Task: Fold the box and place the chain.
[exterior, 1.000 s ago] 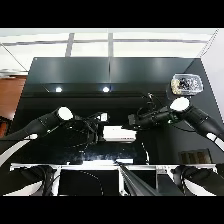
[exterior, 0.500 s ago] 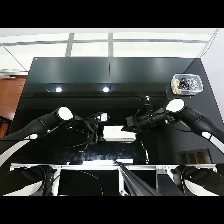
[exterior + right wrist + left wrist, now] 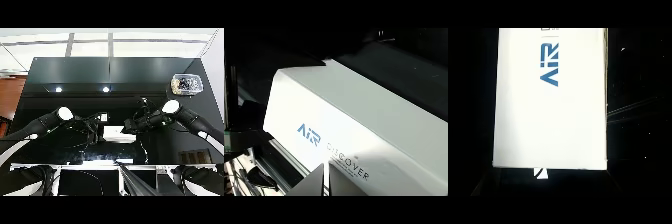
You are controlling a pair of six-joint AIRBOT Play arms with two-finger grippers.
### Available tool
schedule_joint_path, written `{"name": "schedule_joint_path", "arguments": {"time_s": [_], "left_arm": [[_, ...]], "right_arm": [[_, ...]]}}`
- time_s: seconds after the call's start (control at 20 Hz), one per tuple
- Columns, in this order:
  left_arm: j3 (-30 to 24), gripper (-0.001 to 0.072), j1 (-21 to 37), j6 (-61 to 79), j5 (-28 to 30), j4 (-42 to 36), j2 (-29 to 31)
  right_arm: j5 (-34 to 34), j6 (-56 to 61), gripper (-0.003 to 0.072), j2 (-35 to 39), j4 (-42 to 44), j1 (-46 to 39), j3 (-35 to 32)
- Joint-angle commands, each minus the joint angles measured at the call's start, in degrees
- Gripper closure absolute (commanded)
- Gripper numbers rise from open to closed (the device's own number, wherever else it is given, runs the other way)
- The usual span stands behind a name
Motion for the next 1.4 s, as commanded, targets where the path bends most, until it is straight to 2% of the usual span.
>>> {"name": "schedule_joint_path", "arguments": {"time_s": [0.0, 0.45, 0.7, 1.15, 1.25, 1.35], "left_arm": [[0.0, 0.0342, 0.0, 0.0, 0.0, -0.1, 0.0], [0.0, 0.0342, 0.0, 0.0, 0.0, -0.1, 0.0], [0.0, 0.0342, 0.0, 0.0, 0.0, -0.1, 0.0], [0.0, 0.0342, 0.0, 0.0, 0.0, -0.1, 0.0], [0.0, 0.0342, 0.0, 0.0, 0.0, -0.1, 0.0], [0.0, 0.0342, 0.0, 0.0, 0.0, -0.1, 0.0]], "right_arm": [[-0.6, 0.7, 0.0637, -0.1, -4.1, 0.1, 0.0], [-3.6, 1.6, 0.0637, -2.1, -6.3, 2.8, 0.0], [-2.5, 1.2, 0.0637, -1.5, -6.0, 1.5, 0.0], [8.7, -0.3, 0.0637, 8.7, -5.2, -9.9, 0.8], [8.2, -1.2, 0.0638, 10.2, -1.9, -10.8, -2.3], [6.6, -5.8, 0.0639, 10.3, 8.3, -9.9, -8.0]]}}
